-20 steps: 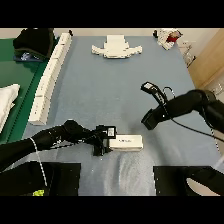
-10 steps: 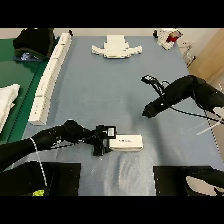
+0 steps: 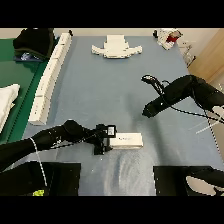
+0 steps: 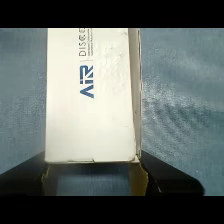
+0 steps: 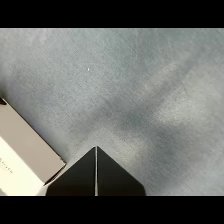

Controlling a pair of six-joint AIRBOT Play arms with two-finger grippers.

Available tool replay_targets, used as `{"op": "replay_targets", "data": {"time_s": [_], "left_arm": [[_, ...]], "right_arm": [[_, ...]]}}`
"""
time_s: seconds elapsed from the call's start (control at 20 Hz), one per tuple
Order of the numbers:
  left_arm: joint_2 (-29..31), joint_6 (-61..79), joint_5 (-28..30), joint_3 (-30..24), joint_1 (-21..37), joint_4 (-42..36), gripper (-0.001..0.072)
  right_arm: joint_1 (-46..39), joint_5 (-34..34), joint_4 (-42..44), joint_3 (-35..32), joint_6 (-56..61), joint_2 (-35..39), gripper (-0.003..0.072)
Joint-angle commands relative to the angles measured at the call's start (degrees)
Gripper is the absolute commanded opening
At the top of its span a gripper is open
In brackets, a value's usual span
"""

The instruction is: Fold the box.

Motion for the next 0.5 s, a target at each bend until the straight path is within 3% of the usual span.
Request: {"op": "replay_targets", "data": {"time_s": [0.0, 0.2, 0.3, 0.45], "left_arm": [[0.0, -0.3, 2.0, 0.1, 0.0, -0.3, 0.0468], [2.3, -5.7, 2.6, 0.1, 0.2, -0.3, 0.0468], [5.7, -17.5, 6.9, 0.1, 1.8, -0.2, 0.0468], [10.2, -28.0, 15.5, 0.6, 9.2, 0.5, 0.0467]], "right_arm": [[0.0, 0.0, 0.0, 0.1, 0.0, 0.0, 0.0007], [0.0, 0.0, 0.0, 0.1, 0.0, 0.0, 0.0008], [0.0, 0.0, 0.0, 0.1, 0.0, 0.0, 0.0007], [0.0, 0.0, 0.0, 0.1, 0.0, 0.0, 0.0008]]}}
